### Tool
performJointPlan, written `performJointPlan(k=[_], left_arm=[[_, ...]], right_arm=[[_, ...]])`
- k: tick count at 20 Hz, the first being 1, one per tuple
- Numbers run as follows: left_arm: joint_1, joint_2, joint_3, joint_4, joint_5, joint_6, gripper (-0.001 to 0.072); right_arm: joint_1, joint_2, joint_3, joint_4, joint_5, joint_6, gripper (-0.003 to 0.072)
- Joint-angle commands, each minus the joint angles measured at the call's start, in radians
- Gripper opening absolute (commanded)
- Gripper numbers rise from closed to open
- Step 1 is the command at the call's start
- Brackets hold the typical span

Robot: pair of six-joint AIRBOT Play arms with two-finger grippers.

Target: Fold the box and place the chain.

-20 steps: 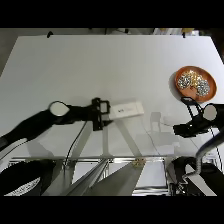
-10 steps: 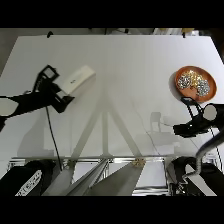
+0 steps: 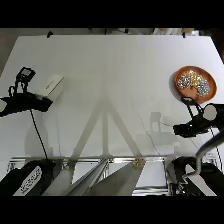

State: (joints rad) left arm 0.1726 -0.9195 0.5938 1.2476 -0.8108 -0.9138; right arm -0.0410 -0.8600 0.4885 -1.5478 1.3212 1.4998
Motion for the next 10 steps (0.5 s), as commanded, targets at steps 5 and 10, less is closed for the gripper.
performJointPlan(k=[5, 10], left_arm=[[0.035, -0.146, 0.0, 0.06, -0.118, -0.174, 0.0209], [0.034, -0.169, -0.001, 0.059, -0.162, -0.188, 0.0543]], right_arm=[[-0.001, 0.001, 0.0, 0.0, 0.0, 0.0, 0.0018], [0.0, 0.001, 0.0, 0.0, 0.0, 0.0, 0.0018]])
